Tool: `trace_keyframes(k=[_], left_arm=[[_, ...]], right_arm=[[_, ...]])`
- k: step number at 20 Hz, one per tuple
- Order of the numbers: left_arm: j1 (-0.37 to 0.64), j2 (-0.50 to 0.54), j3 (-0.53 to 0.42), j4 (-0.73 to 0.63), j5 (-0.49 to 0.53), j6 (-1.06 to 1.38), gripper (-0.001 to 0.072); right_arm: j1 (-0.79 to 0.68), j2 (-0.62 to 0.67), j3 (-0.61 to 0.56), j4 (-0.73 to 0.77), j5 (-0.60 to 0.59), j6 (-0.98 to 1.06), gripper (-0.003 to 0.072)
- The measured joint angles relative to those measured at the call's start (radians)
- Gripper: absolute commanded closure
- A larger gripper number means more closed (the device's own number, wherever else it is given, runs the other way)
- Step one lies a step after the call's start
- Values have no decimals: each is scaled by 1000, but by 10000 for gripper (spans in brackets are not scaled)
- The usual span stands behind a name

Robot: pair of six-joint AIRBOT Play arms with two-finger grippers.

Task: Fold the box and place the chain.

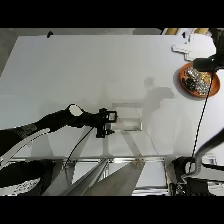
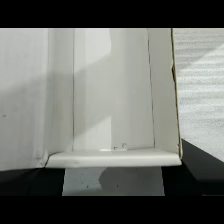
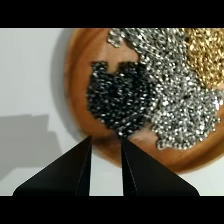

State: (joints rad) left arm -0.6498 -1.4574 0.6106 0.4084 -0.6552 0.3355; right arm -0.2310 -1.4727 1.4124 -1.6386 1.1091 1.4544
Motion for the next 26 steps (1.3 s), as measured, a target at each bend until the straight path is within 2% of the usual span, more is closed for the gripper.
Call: trace_keyframes(k=[7, 18, 21, 22, 26], left_arm=[[0, 0, 0, 0, 0, 0, 491], [0, 0, 0, 0, 0, 0, 491], [0, 0, 0, 0, 0, 0, 491], [0, 0, 0, 0, 0, 0, 491], [0, 0, 0, 0, 0, 0, 491]], right_arm=[[-66, -154, 2, 0, -22, -20, 508], [-82, -240, 2, 3, -19, -24, 510], [-82, -256, 2, 6, -28, -25, 553], [-82, -259, 2, 8, -31, -26, 651], [-82, -260, 2, 11, -36, -27, 668]])
